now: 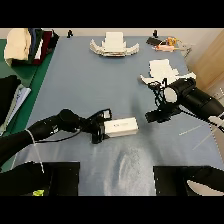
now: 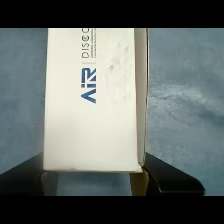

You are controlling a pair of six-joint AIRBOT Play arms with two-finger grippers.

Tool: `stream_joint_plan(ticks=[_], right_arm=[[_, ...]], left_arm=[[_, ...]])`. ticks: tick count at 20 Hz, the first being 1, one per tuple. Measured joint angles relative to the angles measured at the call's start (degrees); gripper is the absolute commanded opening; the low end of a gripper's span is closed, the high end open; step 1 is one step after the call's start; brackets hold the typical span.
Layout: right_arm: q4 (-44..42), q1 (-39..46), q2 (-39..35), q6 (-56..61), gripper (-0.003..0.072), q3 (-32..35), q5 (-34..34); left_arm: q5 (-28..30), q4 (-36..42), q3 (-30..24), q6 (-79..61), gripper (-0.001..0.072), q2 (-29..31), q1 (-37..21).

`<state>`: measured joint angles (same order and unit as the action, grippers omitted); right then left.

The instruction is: Fold the box.

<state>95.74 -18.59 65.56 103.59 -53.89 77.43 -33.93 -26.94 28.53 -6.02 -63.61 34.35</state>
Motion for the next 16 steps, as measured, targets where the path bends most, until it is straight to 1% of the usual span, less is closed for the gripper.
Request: stream_joint_plan(ticks=[2, 5, 7, 9, 11, 13, 16], right_arm=[[0.02, 0.0, 0.0, 0.04, 0.0005, 0.0, 0.09], [-0.04, 0.0, 0.0, 0.07, 0.0005, 0.0, 0.13], [0.02, 0.0, 0.0, 0.07, 0.0005, 0.0, 0.15], [-0.09, 0.0, 0.0, 0.07, 0.0005, 0.0, 0.13], [-0.02, 0.0, 0.0, 0.07, 0.0005, 0.0, 0.13], [-0.09, 0.0, 0.0, 0.07, 0.0005, 0.0, 0.13], [-0.02, 0.0, 0.0, 0.07, 0.0005, 0.0, 0.13]], left_arm=[[-0.04, -1.11, -0.02, 3.04, 0.0411, 1.64, -4.02], [0.37, -2.95, -0.02, 7.85, 0.0411, 3.65, -11.85], [2.32, -4.52, 0.02, 11.69, 0.0411, 4.44, -18.32], [5.73, -6.05, 0.46, 15.61, 0.0411, 4.66, -24.55], [8.33, -8.0, 1.84, 18.86, 0.0411, 3.8, -29.94], [10.51, -9.38, 4.33, 21.16, 0.0411, 1.7, -34.29], [12.92, -10.38, 10.12, 24.0, 0.0411, -4.02, -37.79]])
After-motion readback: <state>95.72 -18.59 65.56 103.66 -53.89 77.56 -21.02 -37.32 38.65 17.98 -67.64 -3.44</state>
